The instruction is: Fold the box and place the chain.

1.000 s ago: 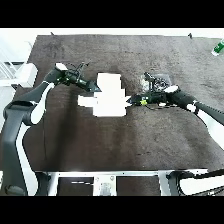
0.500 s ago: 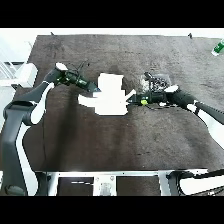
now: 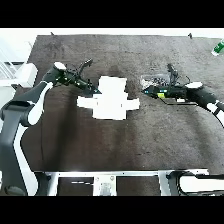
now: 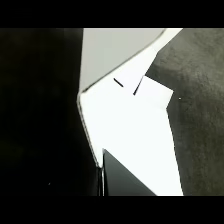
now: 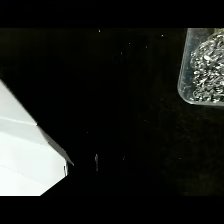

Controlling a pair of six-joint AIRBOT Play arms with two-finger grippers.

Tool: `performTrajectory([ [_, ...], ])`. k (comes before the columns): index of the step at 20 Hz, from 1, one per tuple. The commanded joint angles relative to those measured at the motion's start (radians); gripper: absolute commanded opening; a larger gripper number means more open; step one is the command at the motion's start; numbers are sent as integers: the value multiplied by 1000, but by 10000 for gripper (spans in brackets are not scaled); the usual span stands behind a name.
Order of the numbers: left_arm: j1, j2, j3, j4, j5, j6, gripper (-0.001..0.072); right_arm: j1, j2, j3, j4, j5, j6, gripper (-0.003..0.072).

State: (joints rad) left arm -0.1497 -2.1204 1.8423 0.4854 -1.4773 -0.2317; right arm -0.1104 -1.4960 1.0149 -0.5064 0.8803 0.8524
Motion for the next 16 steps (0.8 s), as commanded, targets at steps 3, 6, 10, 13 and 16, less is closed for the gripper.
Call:
performTrajectory([
  [3,0,102,-203,-110,130,358,14,-33,12,1,1,8,-19,222],
  [6,0,132,-309,-155,204,547,14,-33,12,1,0,7,-24,222],
  [10,0,126,-377,-151,266,695,16,-28,12,1,1,7,-26,222],
  [13,0,125,-386,-149,315,715,16,-28,12,1,0,7,-31,222],
  [16,0,126,-386,-157,314,763,17,-28,12,1,1,7,-43,222],
])
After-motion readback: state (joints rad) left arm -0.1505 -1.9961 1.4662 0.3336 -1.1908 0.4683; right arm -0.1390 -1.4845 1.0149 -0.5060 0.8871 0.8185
